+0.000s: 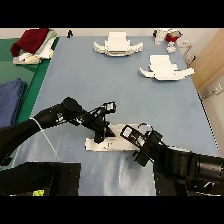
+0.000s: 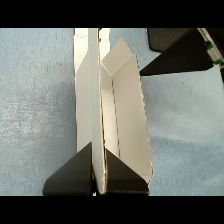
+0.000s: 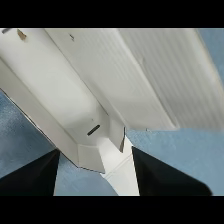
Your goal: Fold the box.
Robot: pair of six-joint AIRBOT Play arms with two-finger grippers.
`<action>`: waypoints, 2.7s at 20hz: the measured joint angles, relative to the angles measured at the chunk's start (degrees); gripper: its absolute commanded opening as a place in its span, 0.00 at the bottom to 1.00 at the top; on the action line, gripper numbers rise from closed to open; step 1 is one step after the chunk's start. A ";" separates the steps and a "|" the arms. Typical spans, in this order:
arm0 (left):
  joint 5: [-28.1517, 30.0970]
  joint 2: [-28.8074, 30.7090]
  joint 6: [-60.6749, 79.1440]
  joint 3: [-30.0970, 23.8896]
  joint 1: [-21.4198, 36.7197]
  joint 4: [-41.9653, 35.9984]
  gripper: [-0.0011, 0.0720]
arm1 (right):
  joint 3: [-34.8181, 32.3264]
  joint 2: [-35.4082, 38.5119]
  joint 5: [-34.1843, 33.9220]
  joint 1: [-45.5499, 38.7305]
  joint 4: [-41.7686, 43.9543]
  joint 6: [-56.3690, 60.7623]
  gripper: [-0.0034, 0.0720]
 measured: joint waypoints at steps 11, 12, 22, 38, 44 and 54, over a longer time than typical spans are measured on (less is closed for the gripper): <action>0.00 0.00 0.00 0.00 0.00 -0.09 0.03 | -5.01 3.82 10.84 -31.19 37.18 -64.87 1.00; 0.00 0.00 0.00 0.00 0.00 -0.09 0.03 | -5.25 3.34 10.86 -33.83 40.74 -70.14 1.00; 0.00 0.00 0.00 0.00 0.00 -0.09 0.03 | -5.79 -4.00 10.93 -40.83 52.54 -88.08 0.99; 0.00 0.00 -0.02 0.00 0.00 -0.09 0.03 | -5.88 -5.11 12.70 -40.65 52.89 -91.30 0.98; 0.02 0.00 -0.02 0.00 0.00 -0.13 0.03 | -5.90 -6.71 14.62 -40.61 53.46 -94.66 0.98; 0.00 0.00 -0.02 0.00 0.00 -0.09 0.03 | -7.78 -7.08 14.21 -40.68 54.75 -95.67 0.87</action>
